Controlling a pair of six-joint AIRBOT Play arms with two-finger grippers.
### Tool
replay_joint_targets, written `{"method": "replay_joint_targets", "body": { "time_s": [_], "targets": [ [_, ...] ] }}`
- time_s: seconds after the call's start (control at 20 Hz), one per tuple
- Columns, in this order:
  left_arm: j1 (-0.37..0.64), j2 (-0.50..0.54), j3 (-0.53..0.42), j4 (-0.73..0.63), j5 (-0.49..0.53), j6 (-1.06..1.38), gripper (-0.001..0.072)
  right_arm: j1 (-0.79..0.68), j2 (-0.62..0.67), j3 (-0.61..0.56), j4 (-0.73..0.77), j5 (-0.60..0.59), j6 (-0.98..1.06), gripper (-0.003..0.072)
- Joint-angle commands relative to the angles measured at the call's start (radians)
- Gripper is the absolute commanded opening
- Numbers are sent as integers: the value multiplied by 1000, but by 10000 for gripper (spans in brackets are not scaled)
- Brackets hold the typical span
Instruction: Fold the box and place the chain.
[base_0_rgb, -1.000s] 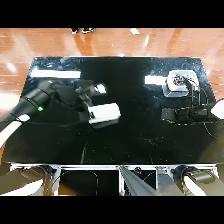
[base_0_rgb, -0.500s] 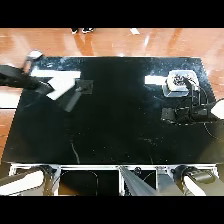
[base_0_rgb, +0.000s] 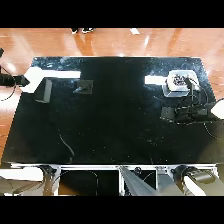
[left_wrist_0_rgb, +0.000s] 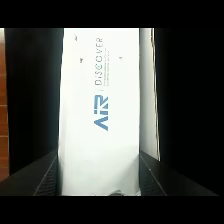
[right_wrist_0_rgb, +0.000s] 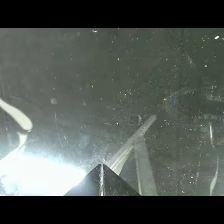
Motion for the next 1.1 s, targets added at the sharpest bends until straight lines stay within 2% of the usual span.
{"method": "replay_joint_targets", "body": {
  "time_s": [0.0,0.15,0.2,0.25,0.3,0.45,0.6,0.7,0.75,0.8,0.85,0.9,1.0,1.05],
  "targets": [
    [-8,-91,82,-13,-11,-11,22,0,0,1,1,-6,18,29],
    [-24,-110,116,-13,-34,-19,24,0,0,1,1,-6,22,29],
    [-26,-110,122,-11,-35,-31,148,0,0,1,1,-6,22,29],
    [-26,-110,132,-11,-22,-42,509,0,0,1,1,-6,22,29],
    [-26,-110,145,-5,0,-57,638,0,0,1,1,-6,22,29],
    [-25,-110,195,23,129,-95,638,0,0,1,1,-5,21,29],
    [-26,-107,293,11,239,-253,637,1,0,2,1,-10,7,29],
    [-39,-88,379,-92,323,-379,607,4,-2,23,-15,-61,-56,29],
    [-60,-63,401,-164,351,-392,552,5,-6,55,-41,-92,-62,29],
    [-90,-27,404,-216,375,-386,351,5,-22,103,-80,-111,-62,29],
    [-137,23,396,-264,398,-329,53,5,-49,163,-123,-110,-72,29],
    [-192,70,389,-284,420,-297,20,5,-80,222,-155,-94,-92,29],
    [-327,180,342,-259,442,-298,20,5,-141,323,-211,-71,-108,30],
    [-403,245,285,-227,430,-298,19,4,-162,352,-245,-71,-107,29]
  ]
}}
